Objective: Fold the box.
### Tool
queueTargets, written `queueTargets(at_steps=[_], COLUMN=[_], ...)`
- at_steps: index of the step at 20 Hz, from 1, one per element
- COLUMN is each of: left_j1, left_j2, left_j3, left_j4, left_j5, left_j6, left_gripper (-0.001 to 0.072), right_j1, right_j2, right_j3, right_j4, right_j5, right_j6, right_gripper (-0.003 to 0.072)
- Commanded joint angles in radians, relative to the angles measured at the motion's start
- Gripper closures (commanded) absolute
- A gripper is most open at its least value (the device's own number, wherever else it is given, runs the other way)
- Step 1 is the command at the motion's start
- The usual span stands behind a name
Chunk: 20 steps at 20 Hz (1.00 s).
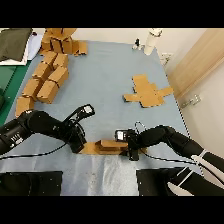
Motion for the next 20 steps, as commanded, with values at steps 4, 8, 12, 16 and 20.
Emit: queueTargets(at_steps=[4,8,12,16,20], left_j1=[0.006,0.006,-0.007,-0.085,-0.185], left_j2=[0.009,0.01,0.008,0.006,0.006], left_j3=[-0.029,-0.03,-0.042,-0.134,-0.264], left_j4=[0.049,0.049,-0.025,-0.425,-0.911], left_j5=[-0.086,-0.08,-0.142,-0.031,0.325], left_j6=[-0.144,-0.145,-0.201,-0.238,-0.084], left_gripper=[0.0547,0.0547,0.0697,0.0697,0.0698], right_j1=[0.0,0.0,0.0,0.0,0.0], right_j2=[-0.001,0.0,0.0,0.0,0.0], right_j3=[0.0,0.0,0.0,0.0,0.0], right_j4=[0.001,0.001,0.0,0.001,0.0], right_j5=[-0.03,-0.031,-0.026,-0.026,-0.026], right_j6=[0.0,0.0,0.0,0.0,0.0], right_gripper=[0.0127,0.0127,0.0127,0.0127,0.0127])
